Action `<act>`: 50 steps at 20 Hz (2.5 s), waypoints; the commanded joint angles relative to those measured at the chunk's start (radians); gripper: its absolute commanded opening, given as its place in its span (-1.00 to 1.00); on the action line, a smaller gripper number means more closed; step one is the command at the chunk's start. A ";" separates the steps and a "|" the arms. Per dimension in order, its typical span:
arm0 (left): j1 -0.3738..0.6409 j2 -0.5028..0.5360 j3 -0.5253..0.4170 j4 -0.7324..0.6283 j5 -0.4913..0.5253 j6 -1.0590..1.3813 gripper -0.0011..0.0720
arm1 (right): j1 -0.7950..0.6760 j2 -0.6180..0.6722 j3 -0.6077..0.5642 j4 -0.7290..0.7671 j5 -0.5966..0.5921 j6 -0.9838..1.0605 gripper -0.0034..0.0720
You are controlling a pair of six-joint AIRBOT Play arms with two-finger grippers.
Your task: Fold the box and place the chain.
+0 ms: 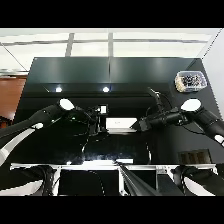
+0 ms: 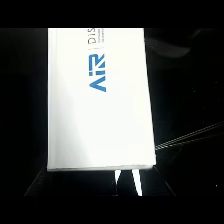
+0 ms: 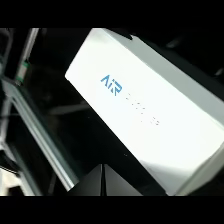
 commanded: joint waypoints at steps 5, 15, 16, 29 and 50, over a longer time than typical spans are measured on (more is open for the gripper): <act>0.000 -0.001 0.000 0.000 0.001 0.000 0.13 | 0.048 -0.064 -0.029 0.145 -0.104 0.048 -0.85; 0.000 -0.001 0.000 0.000 0.001 0.000 0.12 | 0.098 -0.068 -0.030 -0.051 -0.237 0.172 -0.85; 0.000 -0.001 0.000 0.000 0.001 0.000 0.13 | 0.100 -0.068 -0.030 -0.051 -0.238 0.172 -0.85; 0.001 0.014 0.000 0.001 0.006 -0.050 0.24 | 0.052 0.012 0.048 -0.071 -0.082 0.160 -0.85; -0.292 -0.058 0.297 0.259 0.077 -0.507 0.97 | -0.310 0.326 0.092 -0.235 0.001 0.234 -0.85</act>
